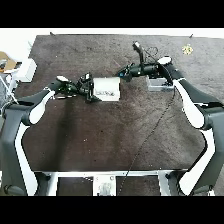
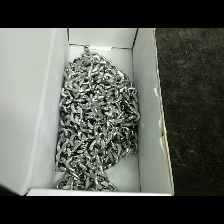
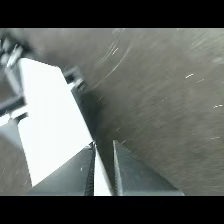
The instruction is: Fold the box and place the chain.
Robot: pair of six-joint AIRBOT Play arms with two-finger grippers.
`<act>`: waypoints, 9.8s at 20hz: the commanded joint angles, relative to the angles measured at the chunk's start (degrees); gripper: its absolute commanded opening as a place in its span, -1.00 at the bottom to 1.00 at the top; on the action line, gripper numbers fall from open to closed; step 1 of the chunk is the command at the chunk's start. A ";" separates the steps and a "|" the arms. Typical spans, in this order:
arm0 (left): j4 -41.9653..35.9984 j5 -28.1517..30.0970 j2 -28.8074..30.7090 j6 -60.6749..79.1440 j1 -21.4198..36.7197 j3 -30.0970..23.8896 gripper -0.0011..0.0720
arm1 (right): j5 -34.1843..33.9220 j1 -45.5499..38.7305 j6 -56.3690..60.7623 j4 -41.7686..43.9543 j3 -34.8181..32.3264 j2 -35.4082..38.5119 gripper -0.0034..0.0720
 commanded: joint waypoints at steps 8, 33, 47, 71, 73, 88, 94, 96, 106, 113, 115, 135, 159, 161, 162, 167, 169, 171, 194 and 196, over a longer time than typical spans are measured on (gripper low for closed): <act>0.00 0.00 -0.04 0.00 0.02 0.02 -0.18 | 1.03 1.57 -6.75 -4.26 -10.58 7.30 -0.55; 0.00 0.00 -0.04 0.00 0.02 0.02 -0.18 | -15.85 7.15 -33.51 3.50 -22.27 8.76 0.10; 0.00 0.00 -0.04 0.00 0.02 0.02 -0.18 | -11.06 7.15 -30.12 0.85 -18.18 6.49 -0.19; 0.00 0.00 -0.04 0.00 0.02 0.02 -0.18 | -9.05 7.45 -22.49 3.96 -18.18 4.72 -0.90; 0.00 0.00 -0.04 0.00 0.02 0.02 -0.18 | -10.56 7.45 -20.24 -0.52 -18.18 4.72 -0.91; 0.00 0.00 -0.04 0.00 0.02 0.02 -0.18 | -13.68 7.37 -15.89 0.28 -18.25 15.82 -0.91; 0.00 0.00 -0.04 0.00 0.02 0.02 -0.18 | -34.16 5.18 -10.67 0.55 -34.60 37.29 -0.91; 0.00 0.00 -0.04 0.00 0.02 0.02 -0.18 | -44.22 3.96 -10.64 1.88 -45.92 46.71 -0.91; 0.00 0.00 -0.04 0.00 0.02 0.02 -0.18 | -62.99 -1.42 -10.64 17.07 -93.07 93.81 -0.91; 0.00 -0.02 -0.04 0.00 0.02 0.02 -0.18 | -67.30 -1.42 -10.71 17.00 -102.68 108.87 -0.91; 0.00 -0.04 -0.04 -0.02 0.02 0.02 -0.18 | -67.30 -1.42 -10.69 17.00 -102.68 108.85 -0.91; 32.52 29.22 42.23 -73.57 14.16 0.15 -0.97 | -67.28 -1.40 -10.69 17.00 -102.68 108.85 -0.90; 34.01 19.89 48.87 -57.57 52.63 -43.01 -0.96 | -66.40 -1.29 -10.62 17.05 -102.68 108.85 -0.91; 34.05 21.62 46.38 -58.07 52.61 -41.11 -0.97 | -66.40 -1.29 -10.62 17.05 -102.68 108.85 -0.91; 34.34 23.41 46.03 -58.10 52.52 -40.81 -0.96 | -66.40 -1.29 -10.62 17.05 -102.68 108.85 -0.90; 34.34 25.57 44.74 -57.48 52.46 -40.81 -0.96 | -66.40 -1.29 -10.62 17.05 -102.68 108.85 -0.90; 35.08 25.29 43.65 -56.54 52.46 -40.81 -0.96 | -66.42 -1.29 -10.62 17.05 -102.68 108.85 -0.91; 35.43 25.57 43.12 -56.37 52.46 -40.81 -0.96 | -66.40 -1.29 -10.62 17.05 -102.68 108.85 -0.90; 39.36 25.97 41.13 -52.24 52.46 -41.22 -0.95 | -66.42 -1.29 -10.64 17.05 -102.68 108.85 -0.90; 39.04 25.68 41.13 -52.48 52.46 -41.22 -0.95 | -66.42 -1.29 -10.64 17.05 -102.68 108.85 -0.91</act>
